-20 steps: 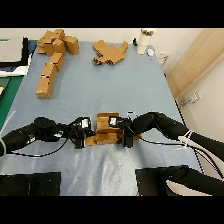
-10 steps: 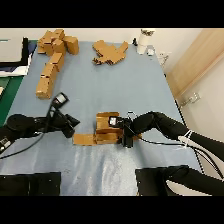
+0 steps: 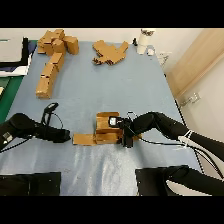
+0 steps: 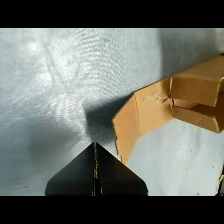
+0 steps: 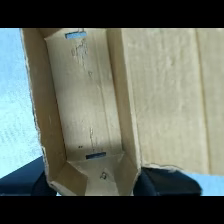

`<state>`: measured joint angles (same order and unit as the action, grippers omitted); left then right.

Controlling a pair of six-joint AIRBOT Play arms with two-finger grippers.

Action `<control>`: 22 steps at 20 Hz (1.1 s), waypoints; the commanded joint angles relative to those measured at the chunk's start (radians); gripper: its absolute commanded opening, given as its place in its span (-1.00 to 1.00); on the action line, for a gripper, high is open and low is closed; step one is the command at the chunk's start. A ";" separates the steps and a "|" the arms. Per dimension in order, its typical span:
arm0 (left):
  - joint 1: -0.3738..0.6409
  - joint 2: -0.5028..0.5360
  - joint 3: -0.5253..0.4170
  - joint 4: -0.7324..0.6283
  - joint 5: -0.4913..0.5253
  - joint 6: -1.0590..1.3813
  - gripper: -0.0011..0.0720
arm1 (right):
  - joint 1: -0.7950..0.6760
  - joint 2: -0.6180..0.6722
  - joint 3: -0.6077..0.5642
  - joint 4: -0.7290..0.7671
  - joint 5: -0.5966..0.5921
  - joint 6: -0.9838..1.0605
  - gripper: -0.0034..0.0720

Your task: Fold the box.

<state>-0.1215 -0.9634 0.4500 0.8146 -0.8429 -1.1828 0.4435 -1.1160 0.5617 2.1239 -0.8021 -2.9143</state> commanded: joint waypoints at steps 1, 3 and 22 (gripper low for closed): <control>-0.115 -0.055 0.000 0.004 0.061 -0.101 -0.94 | 0.000 0.000 0.000 0.000 0.000 0.000 0.67; -0.176 -0.059 0.000 -0.063 0.121 -0.089 -0.94 | 0.000 0.000 0.000 0.000 0.000 0.000 0.67; -0.350 -0.061 0.059 -0.320 0.237 0.037 -0.78 | 0.000 0.000 0.000 0.000 0.000 0.000 0.67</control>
<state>-0.4709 -1.0225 0.5022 0.5026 -0.6067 -1.1481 0.4435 -1.1156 0.5617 2.1235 -0.8021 -2.9143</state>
